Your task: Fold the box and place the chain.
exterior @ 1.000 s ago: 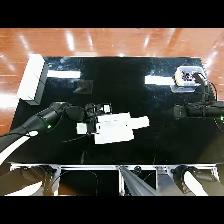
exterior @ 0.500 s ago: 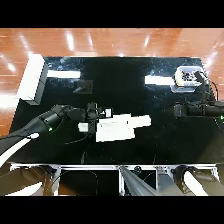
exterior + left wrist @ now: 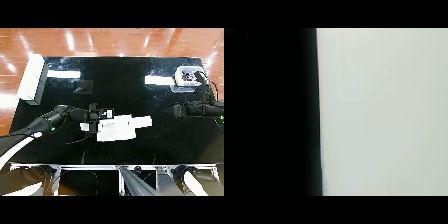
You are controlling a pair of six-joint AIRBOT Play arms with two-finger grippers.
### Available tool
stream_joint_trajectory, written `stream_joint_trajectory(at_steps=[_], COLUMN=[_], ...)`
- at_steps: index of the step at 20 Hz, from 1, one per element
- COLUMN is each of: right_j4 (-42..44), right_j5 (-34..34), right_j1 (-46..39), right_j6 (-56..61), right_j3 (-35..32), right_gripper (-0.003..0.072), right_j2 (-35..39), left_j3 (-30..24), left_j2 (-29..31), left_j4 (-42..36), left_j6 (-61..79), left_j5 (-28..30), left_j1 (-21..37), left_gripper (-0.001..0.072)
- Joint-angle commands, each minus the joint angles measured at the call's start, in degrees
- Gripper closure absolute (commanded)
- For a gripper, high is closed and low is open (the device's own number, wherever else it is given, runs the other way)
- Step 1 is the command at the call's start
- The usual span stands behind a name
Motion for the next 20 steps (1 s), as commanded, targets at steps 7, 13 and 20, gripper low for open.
stream_joint_trajectory(at_steps=[7, 13, 20], right_j4=[-2.29, -5.81, -5.99], right_j5=[1.46, 0.68, -11.13], right_j1=[0.04, 4.42, 26.58], right_j6=[-4.57, -29.99, -40.59], right_j3=[-0.13, -9.51, -12.92], right_gripper=[0.0131, 0.0126, -0.0023], right_j2=[0.00, -0.04, -0.61], left_j3=[0.09, 0.09, 0.09], left_j2=[-0.15, -0.15, -0.15], left_j4=[5.84, 7.56, 7.52], left_j6=[1.51, 1.51, 1.49], left_j5=[-1.03, -0.31, 1.55], left_j1=[-0.02, -0.02, -0.02], left_gripper=[0.0689, 0.0690, 0.0690])
